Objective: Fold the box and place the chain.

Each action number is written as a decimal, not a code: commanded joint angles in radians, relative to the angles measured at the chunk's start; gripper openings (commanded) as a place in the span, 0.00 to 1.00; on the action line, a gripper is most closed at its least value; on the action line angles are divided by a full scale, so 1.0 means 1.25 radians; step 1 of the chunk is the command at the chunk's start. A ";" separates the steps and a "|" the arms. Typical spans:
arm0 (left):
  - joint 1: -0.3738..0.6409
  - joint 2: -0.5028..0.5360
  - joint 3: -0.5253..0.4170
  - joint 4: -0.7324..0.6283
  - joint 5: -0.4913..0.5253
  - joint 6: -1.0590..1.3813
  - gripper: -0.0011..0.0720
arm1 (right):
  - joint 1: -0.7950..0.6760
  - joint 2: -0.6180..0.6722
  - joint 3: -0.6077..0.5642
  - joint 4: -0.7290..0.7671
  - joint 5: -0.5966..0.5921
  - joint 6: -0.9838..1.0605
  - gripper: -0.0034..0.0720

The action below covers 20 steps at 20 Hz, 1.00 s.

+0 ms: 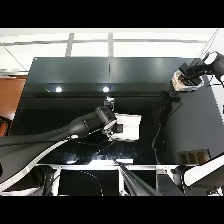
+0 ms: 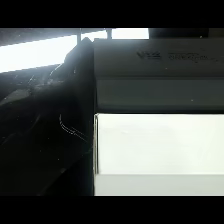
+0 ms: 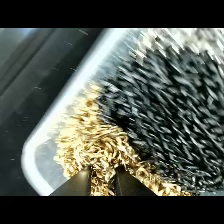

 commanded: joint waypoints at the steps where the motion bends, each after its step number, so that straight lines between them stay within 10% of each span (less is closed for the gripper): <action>1: 0.001 -0.001 0.000 0.000 0.000 0.000 0.06 | -0.001 0.019 0.038 0.007 0.037 -0.108 0.07; 20: 0.001 -0.001 0.000 0.000 -0.001 0.000 0.06 | -0.001 0.605 0.037 0.265 0.251 -0.523 0.06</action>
